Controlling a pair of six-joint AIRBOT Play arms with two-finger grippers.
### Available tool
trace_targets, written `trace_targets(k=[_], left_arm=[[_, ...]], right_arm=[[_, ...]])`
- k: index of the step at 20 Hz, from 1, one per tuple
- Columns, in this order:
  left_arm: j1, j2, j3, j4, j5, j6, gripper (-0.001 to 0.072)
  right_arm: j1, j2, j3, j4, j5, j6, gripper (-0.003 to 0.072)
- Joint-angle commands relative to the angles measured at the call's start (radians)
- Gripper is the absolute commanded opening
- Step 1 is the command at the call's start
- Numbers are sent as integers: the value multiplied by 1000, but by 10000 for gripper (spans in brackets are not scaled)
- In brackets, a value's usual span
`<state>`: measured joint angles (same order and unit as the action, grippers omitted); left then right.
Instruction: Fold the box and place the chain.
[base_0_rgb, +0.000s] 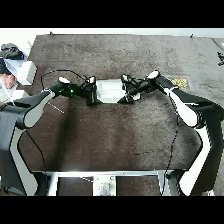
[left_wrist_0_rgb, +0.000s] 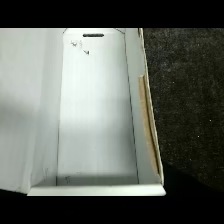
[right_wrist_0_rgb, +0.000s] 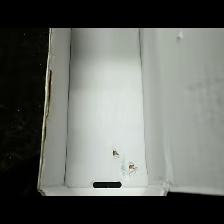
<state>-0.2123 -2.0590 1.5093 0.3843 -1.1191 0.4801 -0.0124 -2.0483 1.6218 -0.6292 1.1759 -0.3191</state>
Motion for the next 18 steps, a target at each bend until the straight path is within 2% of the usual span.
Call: trace_targets(k=[1, 4, 8, 16, 17, 18], left_arm=[[0, 0, 0, 0, 1, -1, 235], [0, 0, 0, 0, 1, -1, 236], [0, 0, 0, 0, 1, -1, 236], [0, 0, 0, 0, 1, -1, 236], [0, 0, 0, 0, 1, 0, 236], [0, 0, 0, 0, 1, -1, 236]], right_arm=[[-2, 6, 1, -10, 14, 5, 659], [-3, 6, 1, -64, 14, 22, 658], [-42, 20, 1, -66, 24, 28, 658], [-125, 149, 0, -74, 92, 108, 643], [-123, 162, 0, -60, 129, 118, 549], [-116, 169, 0, -22, 179, 119, 268]])
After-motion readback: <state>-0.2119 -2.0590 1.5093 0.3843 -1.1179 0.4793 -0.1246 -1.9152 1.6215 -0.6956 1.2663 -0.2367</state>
